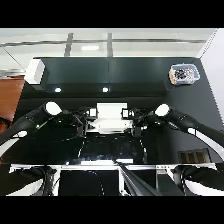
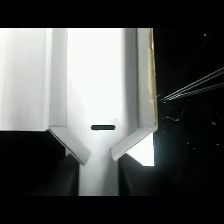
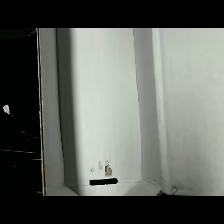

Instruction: Fold the box and place the chain.

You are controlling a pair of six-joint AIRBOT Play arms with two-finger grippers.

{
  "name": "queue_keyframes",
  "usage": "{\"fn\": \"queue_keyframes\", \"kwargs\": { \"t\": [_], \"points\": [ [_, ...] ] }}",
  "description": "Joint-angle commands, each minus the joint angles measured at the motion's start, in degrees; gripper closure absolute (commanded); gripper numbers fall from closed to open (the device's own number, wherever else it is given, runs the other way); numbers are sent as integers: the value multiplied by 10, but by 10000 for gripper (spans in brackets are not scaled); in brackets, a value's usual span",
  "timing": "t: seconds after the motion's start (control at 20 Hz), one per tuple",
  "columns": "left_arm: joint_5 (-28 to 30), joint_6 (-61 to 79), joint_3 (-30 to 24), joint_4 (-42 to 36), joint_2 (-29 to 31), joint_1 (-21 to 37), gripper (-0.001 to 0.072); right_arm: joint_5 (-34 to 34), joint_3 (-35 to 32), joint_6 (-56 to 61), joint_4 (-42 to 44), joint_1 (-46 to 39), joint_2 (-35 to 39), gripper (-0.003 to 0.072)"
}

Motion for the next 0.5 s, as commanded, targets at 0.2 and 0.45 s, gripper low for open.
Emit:
{"fn": "queue_keyframes", "kwargs": {
  "t": [0.2,0.45],
  "points": [
    [16,3,2,-76,-5,-11,551,0,0,0,0,0,0,519],
    [19,6,2,-155,-29,-16,549,0,0,0,0,0,0,519]
  ]
}}
